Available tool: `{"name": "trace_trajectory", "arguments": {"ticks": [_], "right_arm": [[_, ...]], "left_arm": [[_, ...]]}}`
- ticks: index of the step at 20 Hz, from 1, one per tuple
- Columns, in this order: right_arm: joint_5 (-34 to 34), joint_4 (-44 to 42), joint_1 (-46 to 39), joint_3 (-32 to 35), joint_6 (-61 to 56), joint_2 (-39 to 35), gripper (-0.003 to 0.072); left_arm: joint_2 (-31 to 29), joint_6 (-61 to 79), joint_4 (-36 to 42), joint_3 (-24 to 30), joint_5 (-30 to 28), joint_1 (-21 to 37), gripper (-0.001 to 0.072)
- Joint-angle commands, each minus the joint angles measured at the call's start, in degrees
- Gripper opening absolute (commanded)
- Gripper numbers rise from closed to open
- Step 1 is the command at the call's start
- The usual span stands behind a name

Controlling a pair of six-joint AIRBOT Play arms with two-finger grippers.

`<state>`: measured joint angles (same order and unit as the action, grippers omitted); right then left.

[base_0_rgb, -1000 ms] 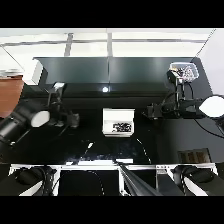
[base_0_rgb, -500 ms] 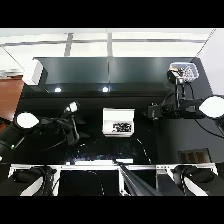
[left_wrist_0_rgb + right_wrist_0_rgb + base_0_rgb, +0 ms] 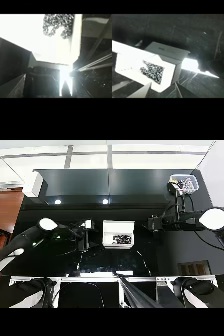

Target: Fold the box and place the chain.

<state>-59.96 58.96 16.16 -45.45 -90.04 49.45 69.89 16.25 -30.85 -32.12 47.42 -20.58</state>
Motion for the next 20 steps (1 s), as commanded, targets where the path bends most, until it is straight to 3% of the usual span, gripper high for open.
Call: {"name": "trace_trajectory", "arguments": {"ticks": [1, 20], "right_arm": [[0.2, 0.0, 0.0, 0.0, -0.2, 0.0, 0.0346], [3.7, 0.0, 0.0, 0.0, -0.2, 0.0, 0.0347]], "left_arm": [[5.0, 2.2, -1.9, -2.9, -0.4, -2.9, 0.0711], [7.8, 1.2, 1.1, -6.4, -3.7, -6.6, 0.0711]]}}
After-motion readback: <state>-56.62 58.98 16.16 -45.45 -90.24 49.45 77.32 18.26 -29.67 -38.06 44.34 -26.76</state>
